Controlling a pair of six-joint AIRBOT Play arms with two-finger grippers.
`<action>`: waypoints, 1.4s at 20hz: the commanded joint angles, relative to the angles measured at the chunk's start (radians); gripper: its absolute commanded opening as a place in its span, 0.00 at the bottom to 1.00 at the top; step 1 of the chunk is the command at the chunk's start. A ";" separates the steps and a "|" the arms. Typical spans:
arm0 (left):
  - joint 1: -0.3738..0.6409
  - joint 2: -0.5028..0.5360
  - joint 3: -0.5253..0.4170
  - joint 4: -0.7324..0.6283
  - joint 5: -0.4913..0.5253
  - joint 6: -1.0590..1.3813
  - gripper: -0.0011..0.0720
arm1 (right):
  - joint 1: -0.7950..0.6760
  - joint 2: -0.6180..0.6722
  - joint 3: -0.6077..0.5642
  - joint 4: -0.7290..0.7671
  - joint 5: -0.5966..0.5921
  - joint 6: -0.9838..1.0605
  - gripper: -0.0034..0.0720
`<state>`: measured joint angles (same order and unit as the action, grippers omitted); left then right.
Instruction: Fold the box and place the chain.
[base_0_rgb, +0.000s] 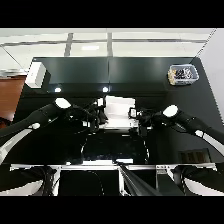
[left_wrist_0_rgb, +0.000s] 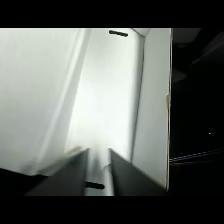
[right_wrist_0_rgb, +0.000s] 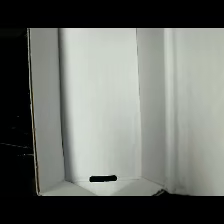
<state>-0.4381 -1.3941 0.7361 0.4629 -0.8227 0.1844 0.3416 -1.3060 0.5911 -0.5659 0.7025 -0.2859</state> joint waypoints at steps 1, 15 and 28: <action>0.000 -0.001 0.001 0.005 -0.006 -0.024 0.07 | 0.000 -0.001 0.001 0.000 0.000 0.000 0.44; 0.177 0.310 0.002 0.473 -0.048 -0.821 0.05 | 0.000 -0.001 0.001 0.000 0.000 0.000 0.44; 0.555 -0.098 0.001 0.149 -0.386 -1.271 0.04 | 0.000 -0.001 0.001 0.000 0.000 0.000 0.44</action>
